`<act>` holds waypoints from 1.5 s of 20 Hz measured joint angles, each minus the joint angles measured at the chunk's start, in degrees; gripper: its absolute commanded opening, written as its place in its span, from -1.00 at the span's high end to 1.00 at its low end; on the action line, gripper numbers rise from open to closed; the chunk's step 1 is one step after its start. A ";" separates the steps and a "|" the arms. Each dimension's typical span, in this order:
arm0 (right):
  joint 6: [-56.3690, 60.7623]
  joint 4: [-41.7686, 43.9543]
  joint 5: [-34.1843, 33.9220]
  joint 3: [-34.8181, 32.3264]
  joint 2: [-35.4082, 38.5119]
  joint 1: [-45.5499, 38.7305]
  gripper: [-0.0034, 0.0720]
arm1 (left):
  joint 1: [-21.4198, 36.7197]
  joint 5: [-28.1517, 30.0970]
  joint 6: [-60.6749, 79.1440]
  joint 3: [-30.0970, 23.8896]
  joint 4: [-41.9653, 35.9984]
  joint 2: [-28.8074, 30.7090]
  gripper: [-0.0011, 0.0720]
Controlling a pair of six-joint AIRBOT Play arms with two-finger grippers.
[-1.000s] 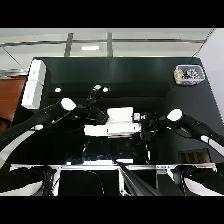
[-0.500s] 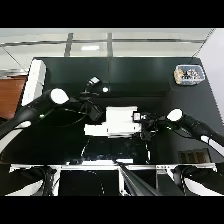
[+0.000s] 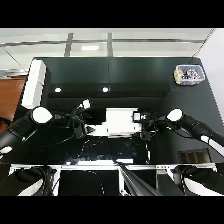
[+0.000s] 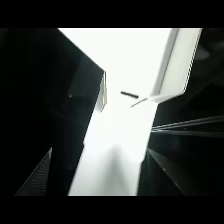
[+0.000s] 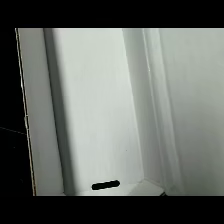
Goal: Fold the box and place the chain.
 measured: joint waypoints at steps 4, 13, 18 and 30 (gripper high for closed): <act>0.00 0.00 0.00 0.00 0.00 0.00 -0.32 | -0.24 4.31 8.41 -0.79 -0.92 -2.05 -0.86; -0.02 0.00 0.00 0.00 0.00 0.00 -0.32 | -3.39 0.39 19.82 1.77 -6.80 -10.58 -0.75; -0.02 0.00 0.00 -0.02 0.00 0.00 -0.32 | -4.13 -0.46 22.25 2.05 -13.07 -12.15 -0.29; 0.00 0.02 0.02 0.00 0.00 0.00 -0.32 | -5.73 0.17 23.78 2.10 -16.00 -12.59 0.35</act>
